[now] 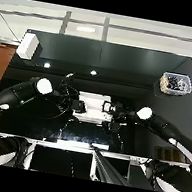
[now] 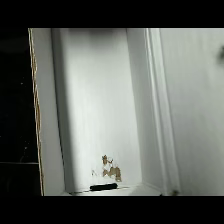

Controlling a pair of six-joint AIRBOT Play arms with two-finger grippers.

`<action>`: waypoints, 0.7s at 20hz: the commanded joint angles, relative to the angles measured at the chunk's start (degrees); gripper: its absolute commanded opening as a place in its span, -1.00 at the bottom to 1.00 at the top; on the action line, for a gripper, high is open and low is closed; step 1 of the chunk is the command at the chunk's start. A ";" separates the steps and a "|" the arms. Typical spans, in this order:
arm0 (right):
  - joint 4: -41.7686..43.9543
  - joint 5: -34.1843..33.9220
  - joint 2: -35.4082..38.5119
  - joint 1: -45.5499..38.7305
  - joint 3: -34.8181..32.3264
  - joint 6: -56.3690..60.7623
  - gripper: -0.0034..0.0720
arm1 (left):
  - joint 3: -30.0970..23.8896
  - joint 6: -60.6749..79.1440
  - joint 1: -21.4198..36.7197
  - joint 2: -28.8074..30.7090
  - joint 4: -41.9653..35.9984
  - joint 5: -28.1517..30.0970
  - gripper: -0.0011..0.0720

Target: Fold the box and place the chain.

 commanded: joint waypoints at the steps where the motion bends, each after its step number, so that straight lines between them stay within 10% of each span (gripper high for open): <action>1: 0.00 0.00 -0.02 0.02 0.04 0.02 0.49 | 0.52 -3.13 -0.48 0.04 1.53 0.15 0.87; 14: 0.00 0.00 -0.02 0.04 0.04 0.02 0.49 | 0.55 -10.67 -2.69 0.04 7.37 0.55 0.65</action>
